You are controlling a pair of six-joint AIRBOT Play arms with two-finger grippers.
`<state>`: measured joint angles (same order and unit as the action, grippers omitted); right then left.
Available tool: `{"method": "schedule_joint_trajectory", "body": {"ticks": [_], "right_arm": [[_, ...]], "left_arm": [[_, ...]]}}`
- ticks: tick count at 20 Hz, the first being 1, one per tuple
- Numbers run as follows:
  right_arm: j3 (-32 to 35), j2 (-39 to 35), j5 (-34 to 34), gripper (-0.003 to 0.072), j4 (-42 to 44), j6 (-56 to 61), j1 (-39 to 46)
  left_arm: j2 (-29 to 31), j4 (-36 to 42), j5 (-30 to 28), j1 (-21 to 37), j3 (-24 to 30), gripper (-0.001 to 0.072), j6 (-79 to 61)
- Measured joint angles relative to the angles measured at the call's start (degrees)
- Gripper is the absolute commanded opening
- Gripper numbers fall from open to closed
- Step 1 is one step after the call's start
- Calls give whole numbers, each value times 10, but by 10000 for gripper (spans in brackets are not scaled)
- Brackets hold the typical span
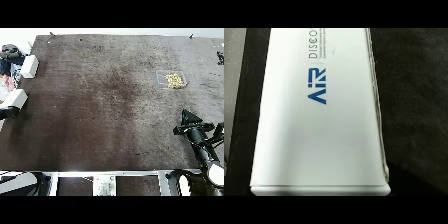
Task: Fold the box and place the chain.
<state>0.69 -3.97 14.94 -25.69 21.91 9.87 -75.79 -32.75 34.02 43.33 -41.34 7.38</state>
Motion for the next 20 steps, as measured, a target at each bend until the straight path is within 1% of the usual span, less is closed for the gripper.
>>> {"method": "schedule_joint_trajectory", "body": {"ticks": [4, 8, 14, 15, 16, 17, 20], "right_arm": [[0, 0, 0, 8, 0, 0, 0], [0, 0, 0, 8, 0, 0, 0], [0, 0, 0, 8, 0, 0, 0], [0, 0, 0, 8, 0, 0, 0], [0, 0, 0, 8, 0, 0, 0], [0, 0, 0, 8, 0, 0, 0], [0, 0, 0, 8, 0, 0, 0]], "left_arm": [[-22, 1, -14, -3, -10, 7, 5], [-50, -10, -1, -4, -24, 9, 9], [-65, -42, 17, -4, -32, 19, -6], [-66, -46, 20, -4, -34, 272, -10], [-66, -49, 22, -4, -36, 598, -15], [-66, -53, 25, -4, -39, 685, -19], [-66, -54, 31, -5, -53, 679, -14]]}}
